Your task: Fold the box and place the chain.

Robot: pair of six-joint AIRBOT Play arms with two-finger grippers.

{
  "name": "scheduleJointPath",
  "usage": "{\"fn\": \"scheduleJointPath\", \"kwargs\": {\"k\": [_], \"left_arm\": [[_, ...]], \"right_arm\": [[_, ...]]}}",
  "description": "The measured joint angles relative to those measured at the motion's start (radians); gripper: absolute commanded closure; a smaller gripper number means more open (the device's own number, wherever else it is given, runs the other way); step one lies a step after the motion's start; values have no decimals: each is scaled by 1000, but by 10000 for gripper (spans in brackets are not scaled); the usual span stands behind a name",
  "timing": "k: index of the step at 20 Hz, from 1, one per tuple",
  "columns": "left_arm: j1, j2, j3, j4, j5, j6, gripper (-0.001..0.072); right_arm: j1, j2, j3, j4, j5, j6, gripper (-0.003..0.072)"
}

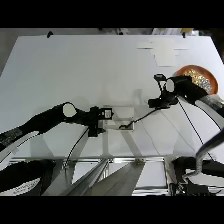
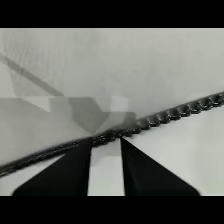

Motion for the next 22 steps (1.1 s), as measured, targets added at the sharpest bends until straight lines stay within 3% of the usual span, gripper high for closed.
{"fn": "scheduleJointPath", "kwargs": {"k": [4, 6, 14, 22], "left_arm": [[0, 0, 0, 0, 0, 0, 397], [0, 0, 0, 0, 0, 0, 397], [0, 0, 0, 0, 0, 0, 397], [0, 0, 0, 0, 0, 0, 397]], "right_arm": [[12, 2, 1, 0, 14, -2, 411], [14, 3, 1, -6, 25, -2, 674], [16, 58, 0, -12, 53, -65, 673], [109, 370, 2, 125, 118, -174, 673]]}}
